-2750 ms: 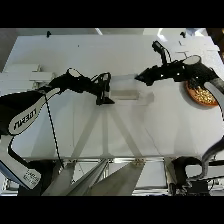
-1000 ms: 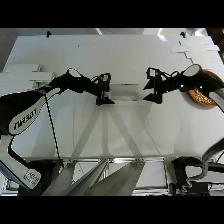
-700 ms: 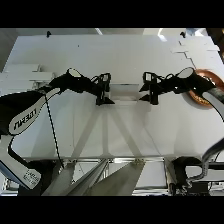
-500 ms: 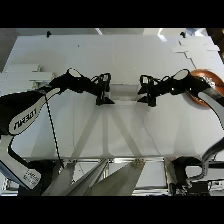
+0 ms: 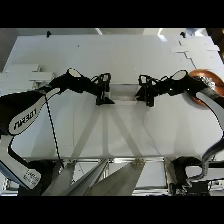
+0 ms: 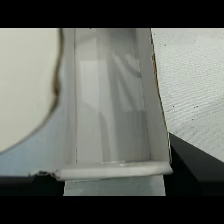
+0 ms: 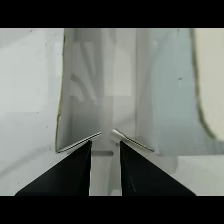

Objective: Fold the box and place the chain.

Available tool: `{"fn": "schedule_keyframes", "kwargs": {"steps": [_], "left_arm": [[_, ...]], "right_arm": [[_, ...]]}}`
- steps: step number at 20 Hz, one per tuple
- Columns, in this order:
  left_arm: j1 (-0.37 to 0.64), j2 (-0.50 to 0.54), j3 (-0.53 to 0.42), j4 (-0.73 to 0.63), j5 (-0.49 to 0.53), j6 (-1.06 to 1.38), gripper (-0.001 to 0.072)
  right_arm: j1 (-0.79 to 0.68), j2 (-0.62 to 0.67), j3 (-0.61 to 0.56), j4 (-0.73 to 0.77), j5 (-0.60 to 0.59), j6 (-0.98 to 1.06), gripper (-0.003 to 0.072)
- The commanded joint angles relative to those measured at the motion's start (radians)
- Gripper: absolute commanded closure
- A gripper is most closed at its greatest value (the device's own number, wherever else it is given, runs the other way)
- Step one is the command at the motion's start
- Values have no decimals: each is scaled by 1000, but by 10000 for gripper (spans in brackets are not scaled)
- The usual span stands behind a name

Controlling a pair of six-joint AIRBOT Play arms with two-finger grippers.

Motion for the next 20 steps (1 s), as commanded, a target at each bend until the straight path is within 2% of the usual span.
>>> {"fn": "schedule_keyframes", "kwargs": {"steps": [1,2,3,4,7,8,9,10,14,20], "left_arm": [[0,0,0,0,0,1,413],[0,0,0,0,0,1,413],[0,0,0,0,0,1,413],[0,0,0,0,0,1,413],[0,0,0,0,0,1,413],[0,0,0,0,0,1,413],[0,0,0,0,0,1,413],[0,0,0,0,0,1,413],[0,0,0,0,0,1,413],[0,0,0,0,0,1,413]], "right_arm": [[1,-1,0,89,-26,0,507],[1,-1,0,90,-28,0,466],[1,-1,0,89,-28,0,350],[1,-1,0,89,-28,0,269],[1,-1,0,88,-26,11,271],[1,0,0,88,-21,12,313],[1,1,0,86,-2,26,474],[1,4,0,84,22,44,668],[-1,59,0,44,69,174,673],[-79,271,0,-60,71,571,674]]}}
